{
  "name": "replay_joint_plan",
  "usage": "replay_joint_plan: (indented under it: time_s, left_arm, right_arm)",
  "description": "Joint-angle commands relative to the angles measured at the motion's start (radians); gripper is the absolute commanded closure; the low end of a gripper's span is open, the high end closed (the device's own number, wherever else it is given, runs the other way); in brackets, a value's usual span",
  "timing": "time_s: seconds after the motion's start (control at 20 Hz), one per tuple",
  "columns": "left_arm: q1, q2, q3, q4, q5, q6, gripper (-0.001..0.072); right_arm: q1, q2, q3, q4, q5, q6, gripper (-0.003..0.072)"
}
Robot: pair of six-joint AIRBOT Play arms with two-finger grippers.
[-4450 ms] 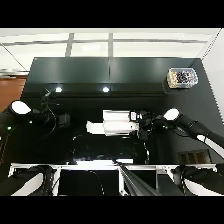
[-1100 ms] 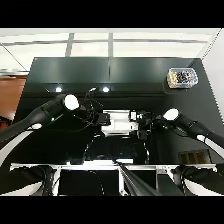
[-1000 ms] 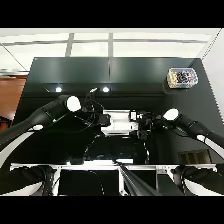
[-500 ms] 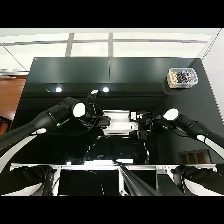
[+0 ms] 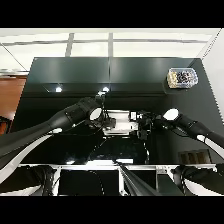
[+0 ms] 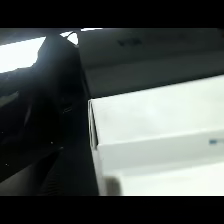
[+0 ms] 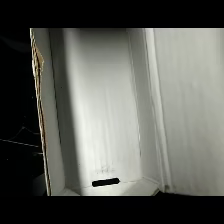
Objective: Fold the box and place the chain.
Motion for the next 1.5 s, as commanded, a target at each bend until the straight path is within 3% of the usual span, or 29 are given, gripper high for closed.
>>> replay_joint_plan:
  time_s: [0.0, 0.2, 0.25, 0.3, 0.35, 0.8, 0.85, 0.95, 1.15, 1.2, 1.25, 1.3, 1.45]
  left_arm:
    - [-0.030, -0.036, 0.043, 0.053, -0.037, -0.107, 0.0202]
    - [-0.035, -0.055, 0.058, 0.026, -0.037, -0.106, 0.0202]
    - [-0.035, -0.055, 0.058, 0.026, -0.037, -0.106, 0.0235]
    - [-0.035, -0.055, 0.058, 0.027, -0.037, -0.106, 0.0356]
    - [-0.035, -0.056, 0.058, 0.030, -0.037, -0.101, 0.0432]
    - [-0.026, -0.069, 0.058, 0.023, -0.040, -0.102, 0.0413]
    - [-0.025, -0.069, 0.058, 0.024, -0.040, -0.103, 0.0441]
    - [-0.026, -0.069, 0.058, 0.023, -0.035, -0.102, 0.0683]
    - [-0.026, -0.069, 0.058, 0.010, -0.032, -0.102, 0.0672]
    - [-0.026, -0.069, 0.058, 0.004, -0.035, -0.103, 0.0550]
    - [-0.026, -0.069, 0.058, 0.004, -0.038, -0.107, 0.0341]
    - [-0.026, -0.069, 0.058, 0.004, -0.043, -0.107, 0.0221]
    - [-0.025, -0.070, 0.058, 0.013, -0.047, -0.107, 0.0218]
  right_arm:
    - [0.000, 0.000, 0.000, 0.000, 0.001, 0.000, 0.0458]
    - [0.000, 0.000, 0.000, 0.000, 0.001, 0.000, 0.0458]
    - [0.000, 0.000, 0.000, 0.000, 0.001, 0.000, 0.0458]
    - [0.000, 0.000, 0.000, 0.000, 0.001, 0.000, 0.0458]
    - [0.000, 0.000, 0.000, 0.000, 0.001, 0.000, 0.0458]
    - [0.000, 0.000, 0.000, 0.000, 0.001, 0.000, 0.0458]
    - [0.000, 0.000, 0.000, 0.000, 0.001, 0.000, 0.0458]
    - [0.000, 0.000, 0.000, 0.000, 0.001, 0.000, 0.0458]
    - [0.000, 0.000, 0.000, 0.000, 0.001, 0.000, 0.0458]
    - [0.000, 0.000, 0.000, 0.000, 0.001, 0.000, 0.0458]
    - [0.000, 0.000, 0.000, 0.000, 0.001, 0.000, 0.0458]
    - [0.000, 0.000, 0.000, 0.000, 0.001, 0.000, 0.0458]
    - [0.000, 0.000, 0.000, 0.000, 0.001, 0.000, 0.0458]
